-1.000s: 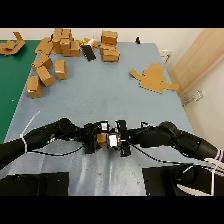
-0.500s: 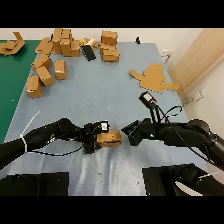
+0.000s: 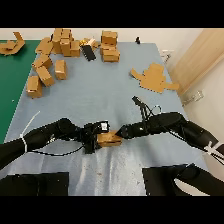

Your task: Fold the box.

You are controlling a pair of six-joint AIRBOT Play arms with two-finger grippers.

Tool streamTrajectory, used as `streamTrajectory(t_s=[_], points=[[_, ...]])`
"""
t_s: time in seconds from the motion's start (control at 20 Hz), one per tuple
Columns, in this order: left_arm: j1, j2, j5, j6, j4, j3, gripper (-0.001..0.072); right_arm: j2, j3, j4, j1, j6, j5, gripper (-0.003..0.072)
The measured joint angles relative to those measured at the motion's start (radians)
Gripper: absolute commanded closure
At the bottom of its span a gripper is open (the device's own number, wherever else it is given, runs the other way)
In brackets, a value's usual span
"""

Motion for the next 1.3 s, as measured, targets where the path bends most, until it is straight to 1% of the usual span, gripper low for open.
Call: streamTrajectory(t_s=[0.15, 0.35, 0.85, 1.0, 1.3], points=[[0.0, 0.0, 0.0, 0.0, 0.0, 0.0, 0.0209, -0.045, -0.005, 0.056, -0.006, -0.048, -0.035, 0.0685], [0.0, 0.0, 0.0, 0.0, 0.0, 0.0, 0.0209, -0.068, -0.029, 0.089, -0.01, -0.071, -0.043, 0.0685], [0.0, 0.0, 0.0, 0.001, 0.0, 0.0, 0.0209, -0.086, -0.053, 0.099, -0.011, -0.084, -0.041, 0.0684], [0.0, 0.0, 0.0, 0.0, 0.0, 0.0, 0.0209, -0.067, -0.051, 0.097, -0.011, -0.084, -0.047, 0.0684], [0.0, 0.0, 0.0, -0.001, -0.001, 0.0, 0.0209, 0.027, -0.04, 0.119, 0.01, -0.052, -0.063, 0.0684]])
